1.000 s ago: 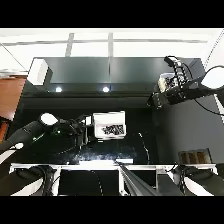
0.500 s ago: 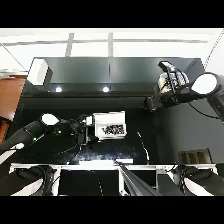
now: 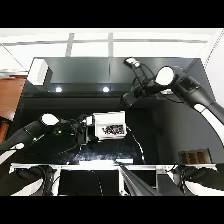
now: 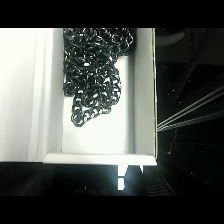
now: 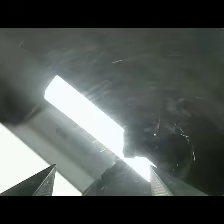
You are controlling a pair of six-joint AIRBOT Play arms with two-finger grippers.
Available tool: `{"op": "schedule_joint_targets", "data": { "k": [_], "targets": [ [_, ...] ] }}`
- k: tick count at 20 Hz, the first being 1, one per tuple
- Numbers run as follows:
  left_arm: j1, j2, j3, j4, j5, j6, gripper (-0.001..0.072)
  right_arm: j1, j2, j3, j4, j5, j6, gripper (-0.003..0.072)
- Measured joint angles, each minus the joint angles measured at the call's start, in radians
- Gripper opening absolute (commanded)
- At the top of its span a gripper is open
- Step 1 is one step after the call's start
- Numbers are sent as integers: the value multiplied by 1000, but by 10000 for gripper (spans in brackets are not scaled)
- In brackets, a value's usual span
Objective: Fold the box and place the chain.
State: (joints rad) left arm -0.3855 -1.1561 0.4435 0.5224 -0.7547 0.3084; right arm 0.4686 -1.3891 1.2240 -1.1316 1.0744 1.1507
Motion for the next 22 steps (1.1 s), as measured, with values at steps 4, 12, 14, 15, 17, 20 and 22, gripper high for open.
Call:
{"op": "schedule_joint_targets", "data": {
  "k": [4,12,14,15,17,20,22],
  "targets": [
    [0,0,0,0,0,0,533,18,-31,16,86,108,-229,701],
    [0,0,0,0,0,0,533,25,-42,14,191,195,-417,703],
    [0,0,0,0,0,0,533,25,-42,2,201,210,-443,702],
    [0,0,0,0,0,0,533,26,-42,-6,205,214,-457,702],
    [0,0,0,0,0,1,533,25,-42,-24,209,219,-485,701],
    [0,0,0,0,0,0,533,26,-42,-43,212,222,-513,698],
    [0,0,0,0,0,0,533,25,-42,-49,213,221,-524,531]
  ]
}}
